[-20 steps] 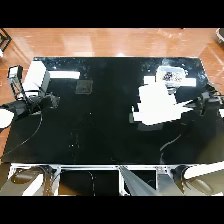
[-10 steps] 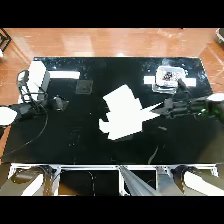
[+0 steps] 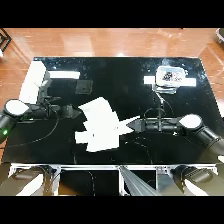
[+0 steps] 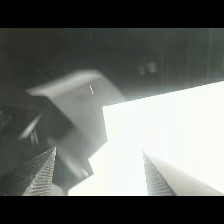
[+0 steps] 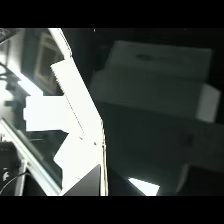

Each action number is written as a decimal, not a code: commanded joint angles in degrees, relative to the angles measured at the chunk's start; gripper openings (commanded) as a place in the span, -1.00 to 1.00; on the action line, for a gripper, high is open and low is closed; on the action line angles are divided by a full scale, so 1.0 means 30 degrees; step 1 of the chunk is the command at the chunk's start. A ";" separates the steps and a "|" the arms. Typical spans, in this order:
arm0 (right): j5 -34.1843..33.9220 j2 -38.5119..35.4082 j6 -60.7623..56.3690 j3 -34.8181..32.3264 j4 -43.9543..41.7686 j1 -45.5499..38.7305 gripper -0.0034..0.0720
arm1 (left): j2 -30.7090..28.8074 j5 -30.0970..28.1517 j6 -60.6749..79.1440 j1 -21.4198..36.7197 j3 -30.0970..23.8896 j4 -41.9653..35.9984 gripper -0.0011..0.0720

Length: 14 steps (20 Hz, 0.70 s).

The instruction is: Fold the box and place the chain.

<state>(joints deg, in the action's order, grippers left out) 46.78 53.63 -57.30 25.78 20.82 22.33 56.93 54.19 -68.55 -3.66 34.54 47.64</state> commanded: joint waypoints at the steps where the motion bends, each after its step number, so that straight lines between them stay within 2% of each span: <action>1: -0.1814 -0.0270 -0.0415 -0.0204 0.0066 0.1158 -0.83 | 0.1851 0.2965 0.4495 0.0168 -0.0007 -0.1472 0.74; 4: -0.1792 -0.0270 -0.0678 -0.0204 0.0058 0.1166 -0.83 | 0.3512 0.4022 0.9661 0.0168 0.0000 -0.3912 0.74; 6: -0.1596 -0.0270 -0.0758 -0.0204 0.0066 0.1166 -0.83 | 0.4765 0.3927 1.1693 0.0175 0.0058 -0.4758 0.74; 11: -0.1020 -0.0270 -0.0984 -0.0204 0.0066 0.1166 -0.83 | 0.7643 0.3912 1.4163 0.0248 0.1027 -0.5654 0.74; 14: -0.1027 -0.0270 -0.1341 -0.0204 0.0066 0.1158 -0.83 | 0.8153 0.5166 1.4528 0.1173 0.1457 -0.5610 0.73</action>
<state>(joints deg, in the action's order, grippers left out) 43.33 52.86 -60.36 25.17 21.02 25.74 78.98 66.67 -28.64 -1.96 37.67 31.66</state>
